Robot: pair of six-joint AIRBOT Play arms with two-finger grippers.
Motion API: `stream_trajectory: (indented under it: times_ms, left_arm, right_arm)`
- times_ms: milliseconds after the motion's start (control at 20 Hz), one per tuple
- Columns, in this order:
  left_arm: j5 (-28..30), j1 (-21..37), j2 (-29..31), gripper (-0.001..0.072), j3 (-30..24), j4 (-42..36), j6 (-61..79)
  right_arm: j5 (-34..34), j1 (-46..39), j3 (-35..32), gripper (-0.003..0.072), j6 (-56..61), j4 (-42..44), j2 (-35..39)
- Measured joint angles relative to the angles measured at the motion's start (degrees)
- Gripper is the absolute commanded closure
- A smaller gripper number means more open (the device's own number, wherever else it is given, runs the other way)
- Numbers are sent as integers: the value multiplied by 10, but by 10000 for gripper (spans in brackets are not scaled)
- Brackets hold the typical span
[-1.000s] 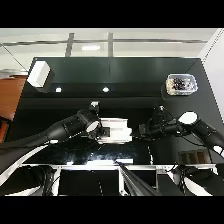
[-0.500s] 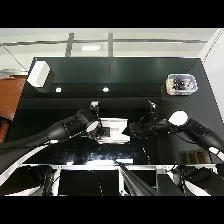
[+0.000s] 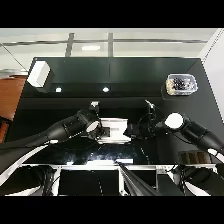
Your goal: Fold the box and place the chain.
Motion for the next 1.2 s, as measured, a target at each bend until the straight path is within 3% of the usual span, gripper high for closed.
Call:
stream_trajectory:
  times_ms: [100,800,1200]
  left_arm:
    - [0,0,0,678,0,0,0]
    - [0,0,0,678,0,-2,0]
    - [0,0,-2,678,0,-2,0]
  right_arm:
    - [-2,1,7,308,10,-11,0]
    - [-19,50,39,311,108,-97,-5]
    - [-16,96,71,312,201,-188,-40]
